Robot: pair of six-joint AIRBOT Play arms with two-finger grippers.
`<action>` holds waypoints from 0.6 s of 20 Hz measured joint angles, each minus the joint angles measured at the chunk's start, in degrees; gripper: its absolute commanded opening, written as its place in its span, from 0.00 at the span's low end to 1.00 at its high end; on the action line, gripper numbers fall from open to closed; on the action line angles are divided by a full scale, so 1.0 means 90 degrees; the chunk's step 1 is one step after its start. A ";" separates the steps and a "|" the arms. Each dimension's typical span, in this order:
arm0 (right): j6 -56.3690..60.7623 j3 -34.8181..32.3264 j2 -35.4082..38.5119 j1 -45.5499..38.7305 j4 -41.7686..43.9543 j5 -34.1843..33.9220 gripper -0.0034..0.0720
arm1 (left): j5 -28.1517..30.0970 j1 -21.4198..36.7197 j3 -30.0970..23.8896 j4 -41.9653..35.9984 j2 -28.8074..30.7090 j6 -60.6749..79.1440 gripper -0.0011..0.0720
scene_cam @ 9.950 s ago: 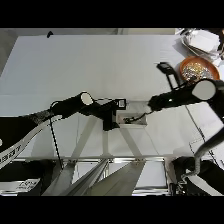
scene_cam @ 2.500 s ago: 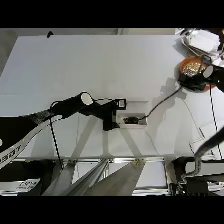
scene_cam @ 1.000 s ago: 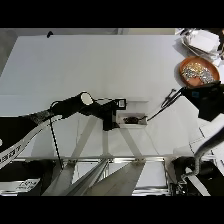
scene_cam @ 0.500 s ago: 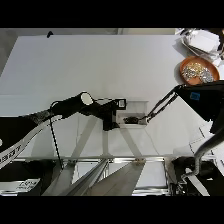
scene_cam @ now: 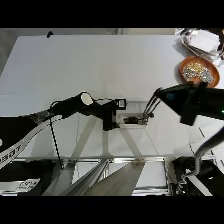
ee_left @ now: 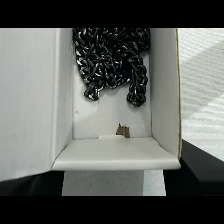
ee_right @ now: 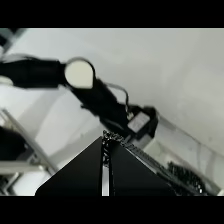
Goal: Fold the box and place the chain.
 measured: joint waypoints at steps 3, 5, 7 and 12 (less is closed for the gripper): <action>0.0104 -0.0306 -0.0440 0.0425 -0.0619 -0.0075 0.06 | 0.0000 0.0000 0.0000 0.0000 0.0000 0.0000 0.44; 0.0170 -0.0495 -0.0760 0.0641 -0.0920 -0.0172 0.06 | 0.0000 0.0000 0.0000 0.0000 0.0000 0.0000 0.44; 0.0228 -0.0724 -0.1098 0.0833 -0.1122 -0.0279 0.06 | 0.0000 0.0000 0.0000 0.0000 0.0000 0.0000 0.44; 0.0338 -0.1428 -0.1814 0.1071 -0.1399 -0.0680 0.06 | 0.0000 0.0000 0.0000 0.0000 0.0000 0.0000 0.44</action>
